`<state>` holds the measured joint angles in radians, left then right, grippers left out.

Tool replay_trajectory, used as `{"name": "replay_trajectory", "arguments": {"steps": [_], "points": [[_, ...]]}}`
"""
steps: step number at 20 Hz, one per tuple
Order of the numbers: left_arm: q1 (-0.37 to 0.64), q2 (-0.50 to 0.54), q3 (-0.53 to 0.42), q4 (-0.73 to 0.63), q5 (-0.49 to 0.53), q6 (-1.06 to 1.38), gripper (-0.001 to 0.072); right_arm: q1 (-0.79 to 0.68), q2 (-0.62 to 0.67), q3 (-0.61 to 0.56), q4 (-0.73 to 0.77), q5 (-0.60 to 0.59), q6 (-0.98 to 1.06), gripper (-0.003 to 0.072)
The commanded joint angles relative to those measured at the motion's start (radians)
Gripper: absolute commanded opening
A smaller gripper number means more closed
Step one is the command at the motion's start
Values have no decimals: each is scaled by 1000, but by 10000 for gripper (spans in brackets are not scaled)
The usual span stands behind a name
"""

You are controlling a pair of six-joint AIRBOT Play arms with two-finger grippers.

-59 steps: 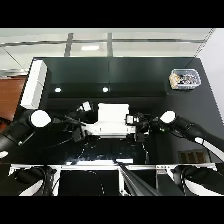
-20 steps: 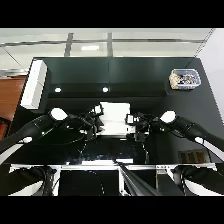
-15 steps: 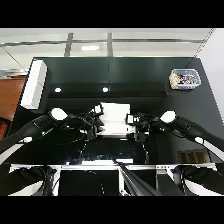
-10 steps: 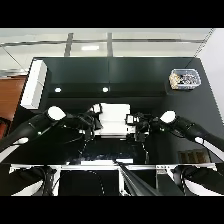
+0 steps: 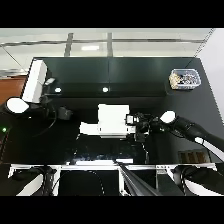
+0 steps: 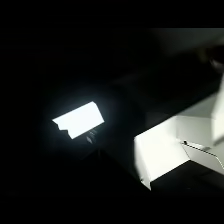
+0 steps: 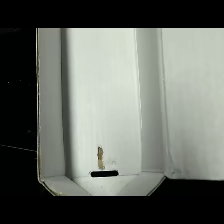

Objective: Fold the box and place the chain.

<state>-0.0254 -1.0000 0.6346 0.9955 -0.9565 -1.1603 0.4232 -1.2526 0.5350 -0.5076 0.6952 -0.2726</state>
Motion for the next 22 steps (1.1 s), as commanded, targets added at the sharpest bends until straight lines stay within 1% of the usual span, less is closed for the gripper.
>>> {"name": "replay_trajectory", "arguments": {"steps": [1, 3, 4, 6, 9, 10, 12, 13, 20, 22], "points": [[156, -53, -63, -71, -133, -278, 27, 1, 0, 0, 0, 0, 0, 228], [166, -113, -106, -113, -148, -254, 26, 1, 0, 0, 0, 0, 0, 228], [154, -147, -117, -145, -151, -247, 25, 1, 0, 0, 0, 0, 0, 228], [98, -204, -119, -210, -147, -180, 25, 1, 0, 0, 0, 0, 0, 228], [-2, -273, -117, -308, -98, -117, 27, 1, 0, 0, 0, 0, 0, 228], [-25, -293, -117, -353, -85, -85, 27, 1, 0, 0, 0, 0, 0, 228], [-50, -327, -116, -446, -97, 25, 28, 1, 0, 0, 0, 0, 0, 228], [-56, -336, -116, -470, -109, 61, 26, 1, 0, 0, 0, 0, 0, 228], [-55, -338, -101, -485, -129, 121, 25, 1, 0, 0, 0, 0, 0, 228], [-57, -337, -79, -486, -161, 144, 25, 1, 0, 0, 0, 0, 0, 228]]}}
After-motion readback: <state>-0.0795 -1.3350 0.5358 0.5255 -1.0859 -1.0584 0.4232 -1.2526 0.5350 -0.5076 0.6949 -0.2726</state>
